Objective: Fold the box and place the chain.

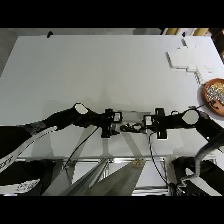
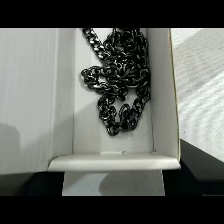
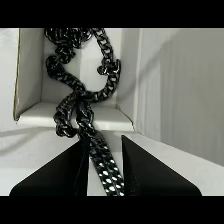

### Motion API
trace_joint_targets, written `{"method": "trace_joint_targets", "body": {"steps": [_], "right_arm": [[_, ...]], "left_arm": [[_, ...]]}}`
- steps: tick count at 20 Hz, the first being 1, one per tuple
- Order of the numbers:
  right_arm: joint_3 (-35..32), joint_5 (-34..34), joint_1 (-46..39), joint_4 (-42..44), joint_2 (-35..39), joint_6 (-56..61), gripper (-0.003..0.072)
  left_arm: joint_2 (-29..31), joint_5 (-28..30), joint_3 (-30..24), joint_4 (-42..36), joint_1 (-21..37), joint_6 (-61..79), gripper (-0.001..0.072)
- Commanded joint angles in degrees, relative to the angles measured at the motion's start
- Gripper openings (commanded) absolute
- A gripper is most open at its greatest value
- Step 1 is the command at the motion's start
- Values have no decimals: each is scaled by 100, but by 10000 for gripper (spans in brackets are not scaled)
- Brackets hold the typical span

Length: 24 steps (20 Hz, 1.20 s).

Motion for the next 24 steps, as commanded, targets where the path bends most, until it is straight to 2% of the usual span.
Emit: {"method": "trace_joint_targets", "body": {"steps": [1,3,5,8,10,13,16,18,20,22,24], "right_arm": [[-26,-57,-7,162,-160,-190,122],[-24,-46,-7,-33,-103,-155,18],[-24,-33,-7,-669,107,667,18],[-24,46,-7,-2026,905,2302,18],[-24,181,-4,-2028,1556,2798,19],[-24,367,-4,-479,2260,2909,19],[-24,706,-4,1185,2555,2796,18],[-24,949,59,1982,2570,2505,19],[-24,992,409,2413,2568,2227,19],[-24,542,905,2608,2544,2203,19],[-24,-223,1429,2780,2424,2238,19]], "left_arm": [[0,0,2,2,4,2,253],[0,0,2,0,4,2,253],[0,2,2,0,4,2,253],[0,2,2,2,4,2,253],[0,0,2,2,4,2,253],[0,2,2,0,4,2,253],[0,2,2,2,4,2,253],[0,0,2,2,4,2,253],[0,0,2,2,4,2,253],[0,0,2,2,4,2,253],[0,2,2,2,4,2,253]]}}
